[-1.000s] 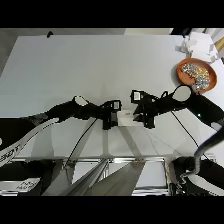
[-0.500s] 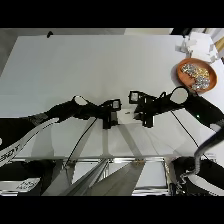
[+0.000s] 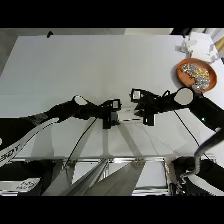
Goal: Fold the box and place the chain.
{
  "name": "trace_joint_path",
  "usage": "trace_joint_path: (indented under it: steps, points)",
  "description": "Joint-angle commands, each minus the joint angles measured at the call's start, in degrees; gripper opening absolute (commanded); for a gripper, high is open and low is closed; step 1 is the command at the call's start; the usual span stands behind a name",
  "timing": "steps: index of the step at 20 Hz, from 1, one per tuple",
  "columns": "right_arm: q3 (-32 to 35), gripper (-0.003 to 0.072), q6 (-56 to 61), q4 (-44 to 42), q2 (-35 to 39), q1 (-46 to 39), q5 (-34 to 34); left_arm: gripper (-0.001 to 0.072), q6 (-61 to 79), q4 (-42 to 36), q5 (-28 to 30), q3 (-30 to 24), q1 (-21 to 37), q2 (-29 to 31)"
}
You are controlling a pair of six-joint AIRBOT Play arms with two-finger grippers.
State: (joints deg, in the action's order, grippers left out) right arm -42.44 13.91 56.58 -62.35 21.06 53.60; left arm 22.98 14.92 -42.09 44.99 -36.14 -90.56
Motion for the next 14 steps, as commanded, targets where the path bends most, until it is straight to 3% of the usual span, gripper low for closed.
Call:
trace_joint_path:
  steps: [1, 7, 14]
  points:
    - [0.00, 0.0168, 0.02, -0.07, 0.24, 0.07, -1.36, 0.0012, 0.07, 0.07, -0.13, 0.02, -0.02, 0.04]
    - [1.79, 0.0168, -0.02, -2.64, -0.63, 0.07, -4.02, 0.0012, 0.07, 0.07, -0.13, 0.02, -0.02, 0.04]
    - [2.78, 0.0170, -0.02, -3.30, -0.63, 0.07, -1.81, 0.0012, 0.07, 0.09, -0.13, 0.02, -0.02, 0.04]
